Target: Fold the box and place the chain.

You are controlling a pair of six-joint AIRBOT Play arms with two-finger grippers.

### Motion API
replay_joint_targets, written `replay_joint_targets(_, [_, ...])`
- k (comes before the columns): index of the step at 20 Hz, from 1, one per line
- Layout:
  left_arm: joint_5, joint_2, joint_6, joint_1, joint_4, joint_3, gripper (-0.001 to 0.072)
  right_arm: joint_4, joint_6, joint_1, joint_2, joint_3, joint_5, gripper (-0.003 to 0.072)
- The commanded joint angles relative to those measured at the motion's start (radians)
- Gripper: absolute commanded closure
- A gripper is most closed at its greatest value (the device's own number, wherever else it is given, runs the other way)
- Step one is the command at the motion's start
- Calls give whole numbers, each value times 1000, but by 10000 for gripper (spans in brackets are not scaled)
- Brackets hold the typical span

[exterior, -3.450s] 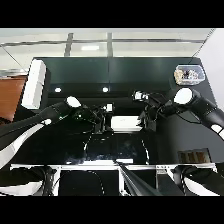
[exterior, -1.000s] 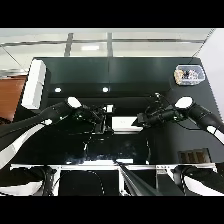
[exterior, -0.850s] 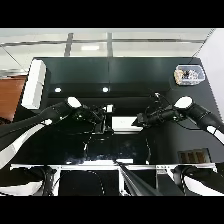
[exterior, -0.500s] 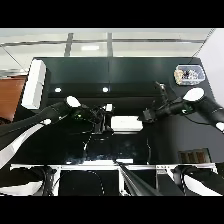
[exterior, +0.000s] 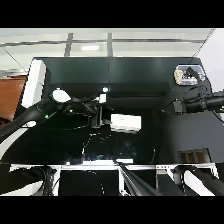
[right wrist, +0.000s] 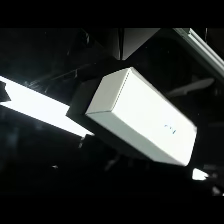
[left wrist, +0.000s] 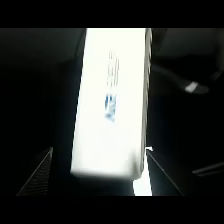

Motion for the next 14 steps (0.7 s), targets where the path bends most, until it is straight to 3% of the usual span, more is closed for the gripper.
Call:
replay_joint_targets(1, [34,-51,-43,-93,-59,81,-3,23,0,-23,10,2,-23,663])
replay_joint_targets(4, [26,-194,-178,-170,29,204,-2,19,0,-23,10,2,-15,663])
replay_joint_targets(7, [-47,-279,-364,-167,82,284,-2,18,-8,-23,10,2,3,663])
replay_joint_targets(9, [-100,-292,-365,-164,87,301,-2,18,-19,-23,10,2,2,663])
replay_joint_targets(14, [-102,-298,-364,-166,109,301,-2,18,-23,-23,10,2,-2,663])
